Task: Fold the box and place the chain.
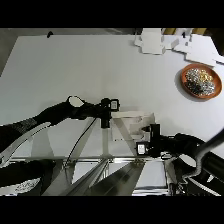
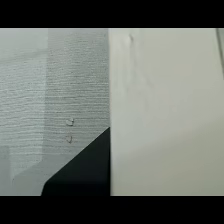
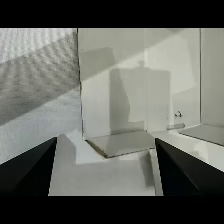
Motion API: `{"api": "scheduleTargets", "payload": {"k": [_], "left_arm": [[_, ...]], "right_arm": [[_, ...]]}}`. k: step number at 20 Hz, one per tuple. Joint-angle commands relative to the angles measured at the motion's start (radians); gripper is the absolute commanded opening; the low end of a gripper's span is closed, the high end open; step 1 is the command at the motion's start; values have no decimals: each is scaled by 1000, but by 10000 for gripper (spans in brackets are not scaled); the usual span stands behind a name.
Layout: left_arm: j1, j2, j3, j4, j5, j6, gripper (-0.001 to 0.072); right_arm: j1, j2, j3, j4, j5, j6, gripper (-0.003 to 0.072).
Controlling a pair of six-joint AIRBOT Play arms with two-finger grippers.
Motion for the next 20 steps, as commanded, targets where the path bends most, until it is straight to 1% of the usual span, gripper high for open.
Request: {"api": "scheduleTargets", "payload": {"k": [1,4,6,11,15,20], "left_arm": [[0,0,1,0,-2,0,9],[0,0,1,0,-2,0,9],[0,0,1,0,-2,0,9],[0,0,1,0,-2,0,9],[0,0,1,0,-2,0,9],[0,0,1,0,-2,0,9]], "right_arm": [[11,-46,-6,-14,-86,0,693],[11,-97,-6,-15,-135,-1,692],[11,-107,-6,-13,-149,-51,691],[-51,-101,24,6,-130,-78,689],[-121,-101,56,70,-123,-78,688],[-179,-101,109,103,-89,-79,688]]}}
